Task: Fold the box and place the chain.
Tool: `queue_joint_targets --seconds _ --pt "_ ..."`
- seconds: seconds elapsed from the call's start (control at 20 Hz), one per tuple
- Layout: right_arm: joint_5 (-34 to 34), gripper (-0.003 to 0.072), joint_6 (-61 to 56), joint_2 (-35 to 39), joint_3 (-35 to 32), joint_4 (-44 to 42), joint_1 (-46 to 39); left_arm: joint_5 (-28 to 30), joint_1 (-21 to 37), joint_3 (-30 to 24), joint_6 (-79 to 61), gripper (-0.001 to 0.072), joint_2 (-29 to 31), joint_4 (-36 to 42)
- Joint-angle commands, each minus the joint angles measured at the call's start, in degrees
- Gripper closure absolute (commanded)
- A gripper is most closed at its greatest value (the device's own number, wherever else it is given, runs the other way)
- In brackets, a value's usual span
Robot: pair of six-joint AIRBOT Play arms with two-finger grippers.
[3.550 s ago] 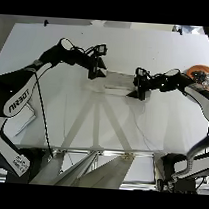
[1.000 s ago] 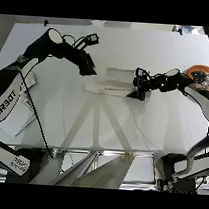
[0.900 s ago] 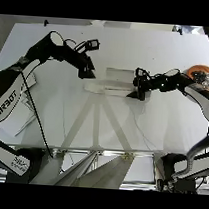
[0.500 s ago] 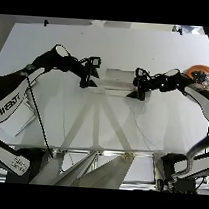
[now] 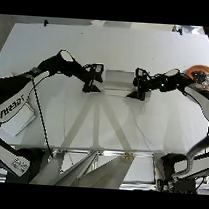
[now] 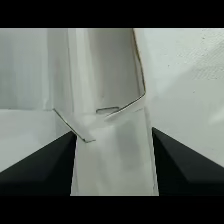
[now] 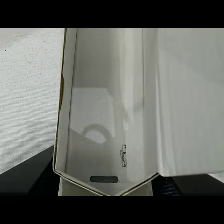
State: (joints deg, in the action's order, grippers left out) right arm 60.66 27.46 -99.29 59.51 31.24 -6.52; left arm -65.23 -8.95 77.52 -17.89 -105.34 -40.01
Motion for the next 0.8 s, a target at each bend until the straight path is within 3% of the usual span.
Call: queue_joint_targets --seconds 0.0,0.05,0.15,0.4,0.5,0.75 --pt "0.0 0.0450 0.0 0.0 0.0 0.0 0.0 -0.6 -0.5 -0.1 -0.3 0.0219 -0.2 0.2" --pt "0.0 0.0450 0.0 0.0 0.0 0.0 0.0 -0.6 -0.5 -0.1 -0.3 0.0222 -0.2 0.2" --pt "0.0 0.0450 0.0 0.0 0.0 0.0 0.0 -0.1 -0.5 -0.1 -0.4 0.0316 -0.2 0.2" --pt "0.0 0.0450 0.0 0.0 0.0 0.0 0.0 1.9 -0.8 -0.1 -0.4 0.0337 -0.2 0.9" --pt "0.0 0.0450 0.0 0.0 0.0 0.0 0.0 2.1 -1.0 -0.1 -0.4 0.0450 -0.2 1.6" --pt "0.0 0.0450 0.0 0.0 0.0 0.0 0.0 3.1 -1.2 -0.1 -0.4 0.0472 -0.3 1.9"
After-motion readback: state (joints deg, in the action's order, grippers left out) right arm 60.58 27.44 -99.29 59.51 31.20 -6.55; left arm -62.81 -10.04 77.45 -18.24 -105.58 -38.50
